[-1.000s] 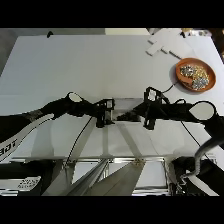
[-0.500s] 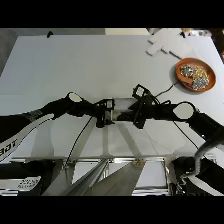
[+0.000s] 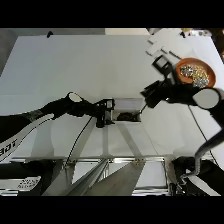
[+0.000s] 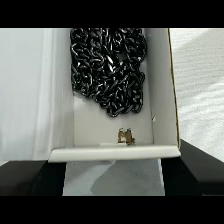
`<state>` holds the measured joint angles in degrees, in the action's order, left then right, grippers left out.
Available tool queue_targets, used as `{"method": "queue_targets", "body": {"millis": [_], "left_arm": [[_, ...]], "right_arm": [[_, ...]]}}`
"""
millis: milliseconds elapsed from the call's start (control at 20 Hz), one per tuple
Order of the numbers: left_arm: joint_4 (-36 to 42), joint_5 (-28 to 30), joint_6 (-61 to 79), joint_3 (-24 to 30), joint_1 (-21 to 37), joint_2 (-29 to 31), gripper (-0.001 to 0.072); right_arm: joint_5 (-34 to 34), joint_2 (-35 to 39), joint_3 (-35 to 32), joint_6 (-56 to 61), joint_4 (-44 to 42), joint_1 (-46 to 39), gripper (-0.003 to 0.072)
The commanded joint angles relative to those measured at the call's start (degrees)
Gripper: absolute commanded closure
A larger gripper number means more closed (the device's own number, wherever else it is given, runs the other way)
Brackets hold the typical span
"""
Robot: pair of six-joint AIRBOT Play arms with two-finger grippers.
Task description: Fold the box and place the chain.
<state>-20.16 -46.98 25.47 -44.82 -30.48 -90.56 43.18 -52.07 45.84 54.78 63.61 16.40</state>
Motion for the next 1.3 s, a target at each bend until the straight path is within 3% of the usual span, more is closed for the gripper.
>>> {"method": "queue_targets", "body": {"millis": [0, 100, 350, 550, 1250], "left_arm": [[0.0, 0.0, 0.0, 0.0, 0.0, 0.0, 0.0677], [0.0, 0.0, 0.0, 0.0, 0.0, 0.0, 0.0677], [0.0, 0.0, 0.0, 0.0, 0.0, 0.0, 0.0677], [0.0, 0.0, 0.0, 0.0, 0.0, 0.0, 0.0677], [0.0, 0.0, 0.0, 0.0, 0.0, 0.0, 0.0677]], "right_arm": [[0.9, -0.6, 5.1, 15.5, 10.1, -8.0, 0.0352], [0.9, -4.2, 5.1, 17.3, 10.9, -10.0, 0.0294], [3.2, -19.0, 5.1, 20.1, 20.7, -10.2, 0.03], [2.2, -27.2, 5.1, 20.5, 22.1, -9.5, 0.0311], [-2.1, -30.4, 5.1, 23.2, 24.4, -7.6, 0.0327]]}}
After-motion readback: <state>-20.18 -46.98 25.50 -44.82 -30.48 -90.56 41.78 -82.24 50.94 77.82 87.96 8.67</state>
